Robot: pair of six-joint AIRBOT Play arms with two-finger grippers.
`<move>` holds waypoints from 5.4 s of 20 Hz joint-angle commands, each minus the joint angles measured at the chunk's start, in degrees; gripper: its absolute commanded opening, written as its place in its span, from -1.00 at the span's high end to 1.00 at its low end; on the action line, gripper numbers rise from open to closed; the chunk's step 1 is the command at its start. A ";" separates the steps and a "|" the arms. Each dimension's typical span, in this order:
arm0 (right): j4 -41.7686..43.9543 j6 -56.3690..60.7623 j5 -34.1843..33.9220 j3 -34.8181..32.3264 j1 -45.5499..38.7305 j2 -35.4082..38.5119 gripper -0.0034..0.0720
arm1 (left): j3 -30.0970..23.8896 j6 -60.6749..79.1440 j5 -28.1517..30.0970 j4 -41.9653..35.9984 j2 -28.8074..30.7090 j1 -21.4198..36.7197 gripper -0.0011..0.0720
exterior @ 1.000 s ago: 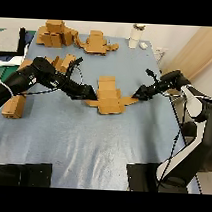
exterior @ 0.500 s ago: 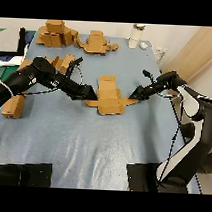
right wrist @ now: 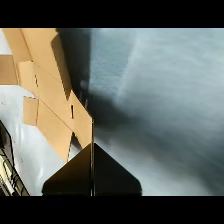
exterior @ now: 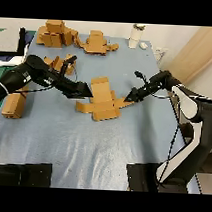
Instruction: Fold the box.
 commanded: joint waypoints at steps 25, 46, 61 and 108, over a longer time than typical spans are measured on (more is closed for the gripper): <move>1.36 5.46 34.88 -45.00 23.54 39.01 0.90 | -12.48 30.03 0.09 -17.00 -7.93 14.23 -0.82; 0.04 5.44 35.41 -45.00 23.54 38.99 0.90 | -11.13 43.63 -8.85 -18.10 -13.03 8.39 0.93; -5.42 13.20 33.62 -26.32 10.40 39.08 -0.10 | -2.29 52.70 -7.52 -18.62 -12.83 4.09 0.94; -5.25 17.66 39.43 -24.85 14.49 34.23 0.21 | -25.49 95.91 10.08 -32.81 -0.81 -7.67 0.94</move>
